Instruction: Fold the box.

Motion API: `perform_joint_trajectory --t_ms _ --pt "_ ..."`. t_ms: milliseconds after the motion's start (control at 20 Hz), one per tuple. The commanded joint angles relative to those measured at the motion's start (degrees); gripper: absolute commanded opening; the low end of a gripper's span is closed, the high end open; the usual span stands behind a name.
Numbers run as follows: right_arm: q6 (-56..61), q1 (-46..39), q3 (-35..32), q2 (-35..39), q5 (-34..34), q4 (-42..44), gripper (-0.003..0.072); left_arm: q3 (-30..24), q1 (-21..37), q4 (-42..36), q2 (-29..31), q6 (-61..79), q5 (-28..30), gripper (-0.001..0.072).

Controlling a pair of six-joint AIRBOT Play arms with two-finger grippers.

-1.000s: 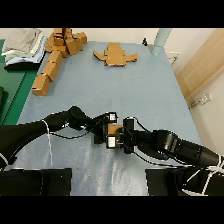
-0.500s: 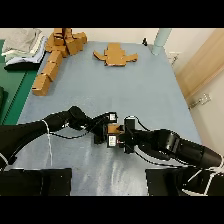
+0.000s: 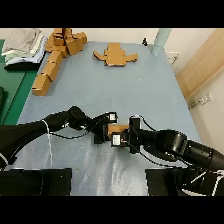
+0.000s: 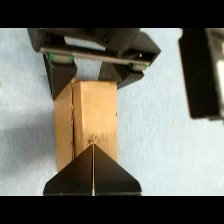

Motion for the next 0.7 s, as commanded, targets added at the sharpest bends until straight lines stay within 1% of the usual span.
perform_joint_trajectory --t_ms 0,250,650 --pt "1.44 -0.02 -0.09 -0.61 -1.22 -1.2 0.0004 0.0 0.04 0.0 0.02 0.02 0.02 0.0479" --pt "1.88 -0.02 -0.09 -3.54 -0.9 -0.11 0.0004 0.0 0.04 0.0 0.02 0.02 0.02 0.0478" --pt "1.88 -0.02 -0.11 -4.57 -0.85 0.35 0.0004 0.0 0.04 0.0 0.02 0.02 0.02 0.0479"
